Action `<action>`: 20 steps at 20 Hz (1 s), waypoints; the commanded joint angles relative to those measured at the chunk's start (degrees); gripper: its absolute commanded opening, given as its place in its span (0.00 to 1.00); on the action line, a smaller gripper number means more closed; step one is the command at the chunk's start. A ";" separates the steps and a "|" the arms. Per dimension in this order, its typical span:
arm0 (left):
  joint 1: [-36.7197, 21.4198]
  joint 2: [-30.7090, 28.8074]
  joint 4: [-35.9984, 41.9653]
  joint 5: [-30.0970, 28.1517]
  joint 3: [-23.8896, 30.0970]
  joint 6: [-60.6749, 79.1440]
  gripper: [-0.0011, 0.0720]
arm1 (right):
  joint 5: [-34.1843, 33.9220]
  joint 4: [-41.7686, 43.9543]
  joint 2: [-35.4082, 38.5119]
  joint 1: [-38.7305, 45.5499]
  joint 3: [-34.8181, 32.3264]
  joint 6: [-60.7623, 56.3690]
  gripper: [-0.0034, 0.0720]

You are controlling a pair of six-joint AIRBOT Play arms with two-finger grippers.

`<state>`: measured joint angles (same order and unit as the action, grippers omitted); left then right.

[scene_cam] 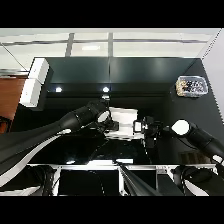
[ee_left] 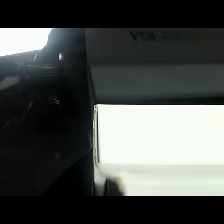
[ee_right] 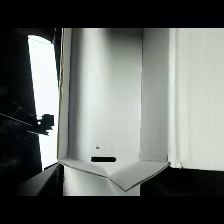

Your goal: Fold the box and place the chain.

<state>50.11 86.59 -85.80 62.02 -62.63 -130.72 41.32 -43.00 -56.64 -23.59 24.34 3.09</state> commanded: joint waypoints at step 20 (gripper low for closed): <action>-0.35 0.33 -0.68 -0.35 0.02 -0.26 0.05 | -4.52 17.27 -6.19 -2.60 -0.20 1.79 0.27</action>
<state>49.78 86.87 -86.74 61.91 -62.63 -130.89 37.89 -28.69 -61.73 -25.28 24.18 4.91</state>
